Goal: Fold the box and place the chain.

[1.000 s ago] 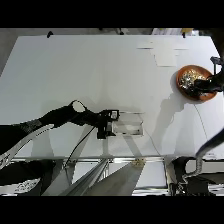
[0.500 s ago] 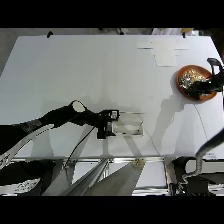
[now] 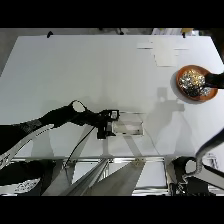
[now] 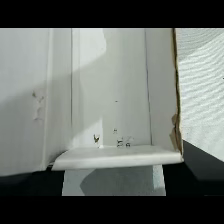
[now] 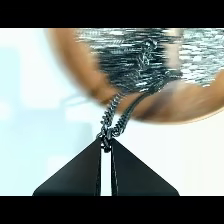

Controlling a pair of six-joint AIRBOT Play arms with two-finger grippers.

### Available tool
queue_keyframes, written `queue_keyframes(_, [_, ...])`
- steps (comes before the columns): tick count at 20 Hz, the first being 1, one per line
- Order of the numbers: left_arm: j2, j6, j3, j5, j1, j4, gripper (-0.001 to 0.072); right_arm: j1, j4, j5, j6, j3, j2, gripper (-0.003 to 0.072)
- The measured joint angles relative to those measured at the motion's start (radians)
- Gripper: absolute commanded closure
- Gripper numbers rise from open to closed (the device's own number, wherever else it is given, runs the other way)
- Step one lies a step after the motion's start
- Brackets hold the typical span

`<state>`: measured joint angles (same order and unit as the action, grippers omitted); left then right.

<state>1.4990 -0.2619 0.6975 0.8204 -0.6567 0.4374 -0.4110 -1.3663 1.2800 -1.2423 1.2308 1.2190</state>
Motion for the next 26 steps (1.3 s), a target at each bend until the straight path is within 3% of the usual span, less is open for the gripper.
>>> queue_keyframes(6, [0.0,0.0,0.0,0.0,0.0,0.0,0.054,0.053,0.156,0.143,-0.018,-0.011,-0.294,0.0667])
queue_keyframes(14, [0.0,0.0,0.0,0.0,0.0,0.0,0.054,0.299,0.197,0.259,-0.101,-0.047,-0.594,0.0667])
queue_keyframes(19, [0.0,0.0,0.0,0.0,0.0,0.0,0.054,0.413,0.255,0.262,-0.116,-0.074,-0.69,0.0667])
queue_keyframes(26, [0.0,0.0,0.0,0.0,0.0,0.0,0.054,0.542,0.394,0.136,-0.078,-0.189,-0.72,0.0667])
